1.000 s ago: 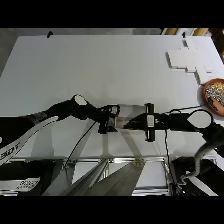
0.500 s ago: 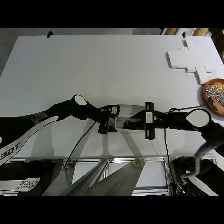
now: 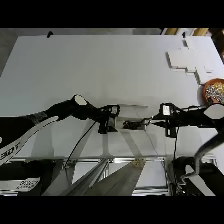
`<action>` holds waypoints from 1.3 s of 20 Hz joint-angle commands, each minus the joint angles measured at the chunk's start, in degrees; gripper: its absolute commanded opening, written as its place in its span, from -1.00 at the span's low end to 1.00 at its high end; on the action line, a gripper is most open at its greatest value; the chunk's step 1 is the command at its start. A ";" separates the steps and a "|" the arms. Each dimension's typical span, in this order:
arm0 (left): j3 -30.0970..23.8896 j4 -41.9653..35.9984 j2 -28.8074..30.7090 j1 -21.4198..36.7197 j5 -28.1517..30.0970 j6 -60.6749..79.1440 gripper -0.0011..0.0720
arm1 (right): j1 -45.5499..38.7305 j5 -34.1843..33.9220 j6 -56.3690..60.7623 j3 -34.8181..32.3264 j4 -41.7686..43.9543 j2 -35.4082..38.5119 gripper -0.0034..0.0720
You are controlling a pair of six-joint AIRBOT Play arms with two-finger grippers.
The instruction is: Fold the box and place the chain.
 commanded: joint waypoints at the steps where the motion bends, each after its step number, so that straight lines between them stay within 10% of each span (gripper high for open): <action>1: 0.04 0.02 0.04 0.04 0.00 0.02 -0.88 | -2.69 -0.28 -1.31 -0.42 -3.34 -0.96 -0.37; 26: 0.04 0.02 0.02 0.07 0.02 0.02 -0.88 | 6.58 -11.85 -10.97 -2.49 6.12 -16.22 -0.49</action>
